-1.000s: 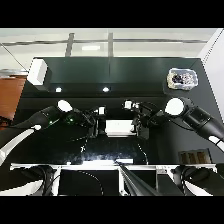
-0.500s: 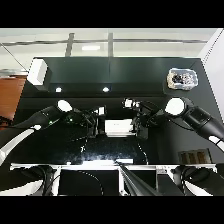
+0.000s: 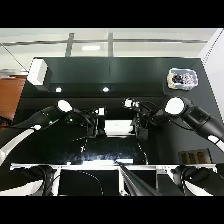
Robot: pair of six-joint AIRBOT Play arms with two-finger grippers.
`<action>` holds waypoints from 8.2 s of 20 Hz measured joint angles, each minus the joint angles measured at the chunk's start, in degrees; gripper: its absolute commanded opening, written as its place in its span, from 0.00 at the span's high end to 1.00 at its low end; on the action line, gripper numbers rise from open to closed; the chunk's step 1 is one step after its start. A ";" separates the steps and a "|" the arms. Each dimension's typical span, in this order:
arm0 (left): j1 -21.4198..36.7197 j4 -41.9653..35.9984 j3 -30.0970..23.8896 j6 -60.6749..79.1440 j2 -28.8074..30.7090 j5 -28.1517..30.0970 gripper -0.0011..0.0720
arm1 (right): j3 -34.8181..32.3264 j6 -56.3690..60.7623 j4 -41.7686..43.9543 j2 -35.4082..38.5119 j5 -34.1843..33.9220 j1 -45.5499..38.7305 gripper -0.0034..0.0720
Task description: Fold the box and place the chain.
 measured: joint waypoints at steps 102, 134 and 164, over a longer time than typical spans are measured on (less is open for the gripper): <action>-14.64 9.68 14.86 -30.75 -0.48 2.75 0.03 | 2.49 34.86 17.18 16.44 10.43 -42.14 0.90; -17.64 11.37 15.41 -32.00 -7.10 6.19 0.53 | 2.49 33.29 17.35 16.44 8.66 -42.21 0.90; 56.22 36.28 18.16 -68.04 2.67 6.56 0.52 | 2.49 33.68 16.72 16.44 8.07 -42.21 0.90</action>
